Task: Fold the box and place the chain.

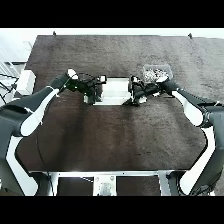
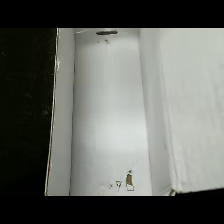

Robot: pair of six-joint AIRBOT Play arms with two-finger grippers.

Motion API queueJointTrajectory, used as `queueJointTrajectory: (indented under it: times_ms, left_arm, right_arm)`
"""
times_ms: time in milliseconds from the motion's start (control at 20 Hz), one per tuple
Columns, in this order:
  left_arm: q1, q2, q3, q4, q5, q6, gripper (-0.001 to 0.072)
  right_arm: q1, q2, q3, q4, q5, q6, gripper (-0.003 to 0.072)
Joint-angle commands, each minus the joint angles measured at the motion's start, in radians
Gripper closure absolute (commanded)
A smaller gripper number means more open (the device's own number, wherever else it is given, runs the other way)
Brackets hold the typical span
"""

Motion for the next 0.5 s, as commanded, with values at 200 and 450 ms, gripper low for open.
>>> queueJointTrajectory:
  times_ms: [200, 450]
  left_arm:
    - [-0.002, -0.005, 0.0, -0.054, 0.002, 0.053, 0.0551]
    - [-0.002, -0.016, -0.001, -0.151, -0.003, 0.068, 0.055]
  right_arm:
    - [0.001, 0.0, 0.0, 0.0, 0.0, 0.0, 0.0134]
    - [0.001, 0.0, 0.0, 0.0, 0.0, 0.0, 0.0134]
